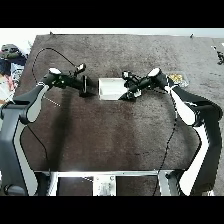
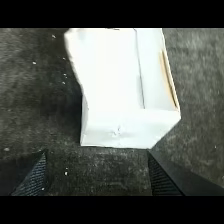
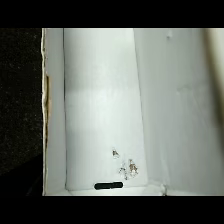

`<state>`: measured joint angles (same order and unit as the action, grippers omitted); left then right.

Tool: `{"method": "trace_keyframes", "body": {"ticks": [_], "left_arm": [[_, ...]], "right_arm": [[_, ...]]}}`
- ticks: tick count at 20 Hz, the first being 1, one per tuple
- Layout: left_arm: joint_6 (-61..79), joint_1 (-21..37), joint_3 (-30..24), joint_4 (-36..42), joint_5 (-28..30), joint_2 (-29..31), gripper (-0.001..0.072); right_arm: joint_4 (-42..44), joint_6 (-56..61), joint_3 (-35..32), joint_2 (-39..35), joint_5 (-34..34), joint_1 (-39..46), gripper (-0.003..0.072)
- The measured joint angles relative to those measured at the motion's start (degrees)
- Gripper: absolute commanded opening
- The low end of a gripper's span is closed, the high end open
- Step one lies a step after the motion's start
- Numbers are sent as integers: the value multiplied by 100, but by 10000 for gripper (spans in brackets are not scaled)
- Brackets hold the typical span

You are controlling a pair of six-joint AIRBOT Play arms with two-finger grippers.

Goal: Fold the box and place the chain.

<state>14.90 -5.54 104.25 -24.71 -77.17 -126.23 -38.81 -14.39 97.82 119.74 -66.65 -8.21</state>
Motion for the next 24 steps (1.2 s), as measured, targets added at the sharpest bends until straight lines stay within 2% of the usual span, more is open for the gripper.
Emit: {"method": "trace_keyframes", "body": {"ticks": [14,24], "left_arm": [[461,-304,-15,-57,369,-85,712],[468,-310,-15,17,2,-85,711]], "right_arm": [[-7,2,0,0,-2,4,463],[-7,-4,0,-2,-2,0,463]]}}
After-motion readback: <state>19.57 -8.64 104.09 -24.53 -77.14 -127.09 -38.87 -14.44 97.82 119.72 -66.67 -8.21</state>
